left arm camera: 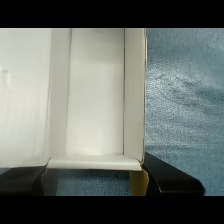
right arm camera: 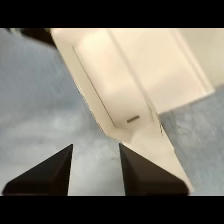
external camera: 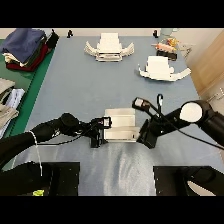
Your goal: Fold the box.
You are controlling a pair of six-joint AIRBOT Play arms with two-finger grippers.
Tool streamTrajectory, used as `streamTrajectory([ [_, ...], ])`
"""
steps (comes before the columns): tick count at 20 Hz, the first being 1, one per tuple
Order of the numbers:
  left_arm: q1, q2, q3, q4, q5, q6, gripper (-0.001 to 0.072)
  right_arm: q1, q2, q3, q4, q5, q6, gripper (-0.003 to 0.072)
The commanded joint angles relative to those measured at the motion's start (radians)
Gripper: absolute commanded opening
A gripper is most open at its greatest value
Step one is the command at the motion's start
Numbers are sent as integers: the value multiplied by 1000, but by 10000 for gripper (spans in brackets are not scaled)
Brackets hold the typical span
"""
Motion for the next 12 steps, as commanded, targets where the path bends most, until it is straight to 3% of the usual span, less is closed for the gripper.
streamTrajectory([
  [1,0,0,0,0,0,0,505,0,42,-110,-163,-79,-210,503],
  [3,0,0,0,0,0,0,505,0,44,-158,-209,-203,-342,632],
  [7,0,0,0,0,0,0,505,0,36,-211,-141,-435,-513,632],
  [12,0,0,0,0,0,0,505,0,-23,-212,-35,-484,-561,602],
])
